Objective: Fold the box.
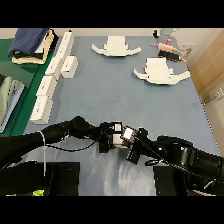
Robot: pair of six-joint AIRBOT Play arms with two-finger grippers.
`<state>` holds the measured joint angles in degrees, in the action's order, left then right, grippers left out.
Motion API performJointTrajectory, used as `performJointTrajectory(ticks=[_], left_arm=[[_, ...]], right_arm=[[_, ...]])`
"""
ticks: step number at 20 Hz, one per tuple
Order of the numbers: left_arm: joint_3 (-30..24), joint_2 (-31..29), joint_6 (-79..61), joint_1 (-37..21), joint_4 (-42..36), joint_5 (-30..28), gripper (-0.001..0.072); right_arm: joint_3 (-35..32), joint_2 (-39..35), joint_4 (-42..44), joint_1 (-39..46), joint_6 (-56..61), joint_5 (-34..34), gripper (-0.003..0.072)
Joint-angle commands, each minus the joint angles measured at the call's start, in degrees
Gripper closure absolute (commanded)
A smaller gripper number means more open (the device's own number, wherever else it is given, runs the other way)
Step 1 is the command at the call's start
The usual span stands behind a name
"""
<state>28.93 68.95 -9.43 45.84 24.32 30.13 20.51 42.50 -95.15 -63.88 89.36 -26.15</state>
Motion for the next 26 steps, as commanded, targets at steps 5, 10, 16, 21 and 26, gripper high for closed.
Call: performJointTrajectory(ticks=[5, 10, 16, 21, 26], left_arm=[[0.0, 0.0, 0.02, 0.02, -0.04, 0.02, 0.0304], [0.0, 0.0, 0.02, 0.02, -0.04, 0.0, 0.0304], [0.0, 0.0, 0.02, 0.02, -0.04, 0.0, 0.0305], [0.0, 0.0, 0.02, 0.02, -0.04, 0.02, 0.0304], [0.0, 0.0, 0.02, 0.02, -0.04, 0.0, 0.0304]], right_arm=[[-0.61, 2.84, 1.57, -0.07, 0.2, -0.98, 0.0686], [-0.59, 3.13, 1.53, -0.07, 0.2, -1.09, 0.0686], [0.0, -0.72, -0.55, -0.02, 0.22, -0.76, 0.0686], [0.02, -8.07, -5.97, 0.0, 1.2, -0.55, 0.0686], [-1.16, -8.63, -6.34, 0.42, 4.5, 4.26, 0.0685]])
